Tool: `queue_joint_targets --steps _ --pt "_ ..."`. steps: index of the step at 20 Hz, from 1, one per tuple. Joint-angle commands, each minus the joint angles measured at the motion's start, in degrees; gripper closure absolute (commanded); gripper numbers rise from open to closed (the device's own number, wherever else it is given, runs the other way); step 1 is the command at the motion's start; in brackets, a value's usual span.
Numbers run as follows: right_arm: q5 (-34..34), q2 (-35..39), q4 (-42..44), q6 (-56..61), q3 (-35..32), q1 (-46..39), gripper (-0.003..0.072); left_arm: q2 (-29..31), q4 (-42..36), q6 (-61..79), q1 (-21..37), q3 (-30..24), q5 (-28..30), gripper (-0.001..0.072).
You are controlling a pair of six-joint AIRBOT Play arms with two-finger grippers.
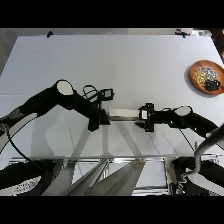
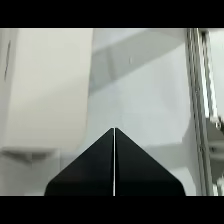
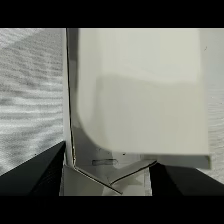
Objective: Fold the box and place the chain.
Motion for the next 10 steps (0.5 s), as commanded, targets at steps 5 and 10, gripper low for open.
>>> queue_joint_targets --steps 5,10 --pt "0.0 0.0 0.0 0.0 0.0 0.0 0.0223 0.0 -12.6 2.3 -3.7 0.0 21.4 0.0707" --pt "0.0 0.0 0.0 0.0 0.0 0.0 0.0223 -1.9 -18.8 2.1 -3.8 0.0 32.6 0.0707"
